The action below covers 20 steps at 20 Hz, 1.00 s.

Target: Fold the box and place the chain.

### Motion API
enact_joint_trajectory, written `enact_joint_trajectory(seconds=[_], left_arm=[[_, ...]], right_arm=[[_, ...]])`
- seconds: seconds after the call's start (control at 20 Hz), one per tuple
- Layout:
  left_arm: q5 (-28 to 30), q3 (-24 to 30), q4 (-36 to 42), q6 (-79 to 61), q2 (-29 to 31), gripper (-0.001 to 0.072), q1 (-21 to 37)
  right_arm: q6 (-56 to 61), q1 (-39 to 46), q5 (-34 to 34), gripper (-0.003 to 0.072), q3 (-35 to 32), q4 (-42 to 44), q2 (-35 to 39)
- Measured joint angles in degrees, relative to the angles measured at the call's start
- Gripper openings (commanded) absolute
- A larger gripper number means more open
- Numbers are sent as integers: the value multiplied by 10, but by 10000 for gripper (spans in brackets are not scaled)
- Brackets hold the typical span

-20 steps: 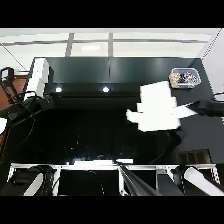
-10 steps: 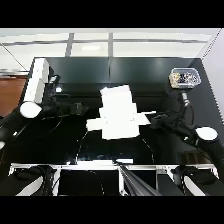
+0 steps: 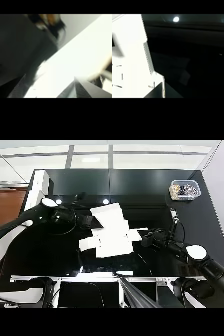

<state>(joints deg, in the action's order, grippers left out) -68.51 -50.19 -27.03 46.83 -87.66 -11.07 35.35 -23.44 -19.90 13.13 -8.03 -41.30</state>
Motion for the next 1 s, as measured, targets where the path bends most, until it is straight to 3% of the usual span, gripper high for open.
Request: enact_joint_trajectory(seconds=[0.1,0.15,0.3,0.45,0.5,0.6,0.8,0.85,0.9,0.95,1.0], left_arm=[[-44,-22,-4,-41,-30,654,-7],[-66,-34,-14,-57,-42,587,-10],[-110,-67,-42,-86,-76,560,-13],[-139,-99,-53,-99,-110,426,-15],[-147,-107,-55,-101,-120,341,-15],[-161,-119,-57,-111,-131,328,-15],[-171,-128,-59,-134,-141,29,-15],[-174,-129,-58,-143,-142,28,-15],[-176,-130,-55,-149,-142,27,-15],[-174,-130,-57,-151,-142,26,-16],[-170,-130,-58,-154,-141,26,-15]], right_arm=[[0,-3,3,18,0,1,0],[0,-4,3,18,0,2,0],[0,-6,5,18,0,3,0],[0,-7,7,18,0,4,0],[0,-7,7,18,0,5,0],[0,-7,7,18,0,5,0],[0,-7,6,18,0,5,0],[1,-7,5,19,0,5,0],[2,-7,2,141,0,5,0],[2,-7,1,514,0,5,0],[2,-7,1,708,0,5,0]])
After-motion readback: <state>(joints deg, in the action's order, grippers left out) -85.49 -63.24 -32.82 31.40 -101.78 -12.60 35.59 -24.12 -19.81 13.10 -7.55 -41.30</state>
